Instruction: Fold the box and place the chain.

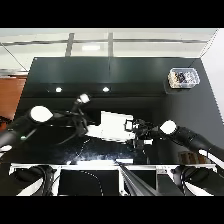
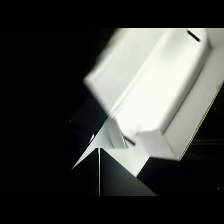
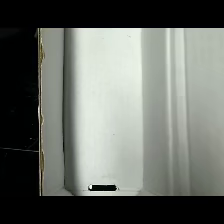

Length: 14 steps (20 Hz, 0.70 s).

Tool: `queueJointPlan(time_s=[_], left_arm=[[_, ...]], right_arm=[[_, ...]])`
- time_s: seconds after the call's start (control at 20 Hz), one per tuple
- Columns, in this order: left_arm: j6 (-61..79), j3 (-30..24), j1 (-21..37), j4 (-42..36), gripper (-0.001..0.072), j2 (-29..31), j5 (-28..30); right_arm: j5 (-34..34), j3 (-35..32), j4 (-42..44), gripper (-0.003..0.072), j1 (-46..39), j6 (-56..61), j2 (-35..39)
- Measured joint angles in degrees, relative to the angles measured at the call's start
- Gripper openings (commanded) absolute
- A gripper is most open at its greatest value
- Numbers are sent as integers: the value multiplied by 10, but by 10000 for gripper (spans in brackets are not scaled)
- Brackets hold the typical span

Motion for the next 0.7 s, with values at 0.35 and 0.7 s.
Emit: queueJointPlan(time_s=[0.35,0.7], left_arm=[[-289,-10,235,40,32,43,-83],[-393,-36,266,18,29,-88,-176]], right_arm=[[0,0,0,411,0,0,0],[-1,0,0,411,0,0,0]])
